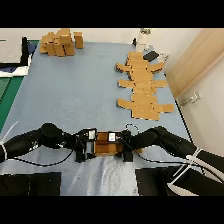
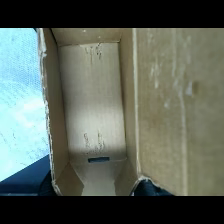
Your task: Fold the box.
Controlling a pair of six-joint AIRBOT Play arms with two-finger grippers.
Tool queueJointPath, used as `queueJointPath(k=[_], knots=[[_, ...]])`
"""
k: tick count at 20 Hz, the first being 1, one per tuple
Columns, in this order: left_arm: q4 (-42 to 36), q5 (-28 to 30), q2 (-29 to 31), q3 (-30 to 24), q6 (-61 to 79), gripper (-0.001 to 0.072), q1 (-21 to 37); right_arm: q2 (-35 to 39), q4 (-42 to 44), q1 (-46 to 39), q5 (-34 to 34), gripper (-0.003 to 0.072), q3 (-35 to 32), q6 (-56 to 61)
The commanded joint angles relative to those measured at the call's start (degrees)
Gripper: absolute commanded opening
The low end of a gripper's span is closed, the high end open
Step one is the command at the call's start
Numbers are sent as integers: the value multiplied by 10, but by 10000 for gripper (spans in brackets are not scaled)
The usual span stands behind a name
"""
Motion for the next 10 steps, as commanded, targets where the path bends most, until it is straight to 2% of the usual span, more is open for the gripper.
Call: queueJointPath(k=[1, 10], knots=[[-6, 8, -2, -1, 4, 705, -10, 0, 0, 0, 0, 464, 0, 0], [-12, 48, -13, -1, 4, 703, -41, 0, 0, 0, 0, 464, 0, 0]])
